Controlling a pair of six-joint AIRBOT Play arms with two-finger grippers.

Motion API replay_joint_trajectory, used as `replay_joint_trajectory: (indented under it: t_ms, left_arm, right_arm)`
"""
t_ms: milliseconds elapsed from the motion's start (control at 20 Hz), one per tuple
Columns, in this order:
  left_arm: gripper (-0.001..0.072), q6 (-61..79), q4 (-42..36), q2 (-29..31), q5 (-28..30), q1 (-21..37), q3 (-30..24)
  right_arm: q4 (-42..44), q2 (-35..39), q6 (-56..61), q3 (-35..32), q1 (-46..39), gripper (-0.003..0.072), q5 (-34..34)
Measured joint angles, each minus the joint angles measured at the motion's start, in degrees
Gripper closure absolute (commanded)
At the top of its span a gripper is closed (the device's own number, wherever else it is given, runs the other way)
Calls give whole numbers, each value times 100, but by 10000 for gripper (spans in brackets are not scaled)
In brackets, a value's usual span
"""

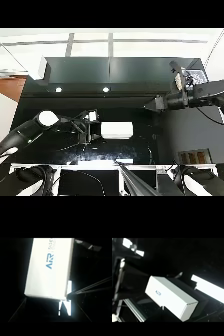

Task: Fold the box and place the chain.

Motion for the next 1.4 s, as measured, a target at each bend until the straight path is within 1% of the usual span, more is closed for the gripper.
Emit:
replay_joint_trajectory:
  t_ms: [100,200,300,400,650,800,900,1000,1150,1400]
  left_arm:
    - [7,-546,315,225,-293,-2,136]
    - [8,-1032,564,310,-531,-11,332]
    - [8,-1349,643,280,-599,-31,546]
    - [7,-1517,673,129,-564,-111,717]
    - [7,-1685,634,-549,-170,-647,1093]
    - [7,-1709,634,-885,229,-944,1185]
    - [8,-1718,608,-1054,387,-1113,1226]
    - [8,-1705,568,-1150,601,-1261,1244]
    - [8,-1696,544,-1213,752,-1368,1261]
    - [9,-1681,520,-1246,817,-1429,1266]
  right_arm:
    - [-98,33,-2,4,-87,667,-68]
    - [-374,48,0,4,-140,667,-223]
    - [-695,55,70,4,-164,667,-328]
    - [-911,59,157,4,-175,667,-422]
    - [-1134,59,223,4,-186,667,-422]
    - [-1174,59,258,4,-186,667,-424]
    - [-1200,59,278,4,-186,667,-415]
    - [-1202,59,302,4,-186,667,-398]
    - [-1211,59,319,4,-186,667,-378]
    - [-1213,59,330,4,-186,667,-337]
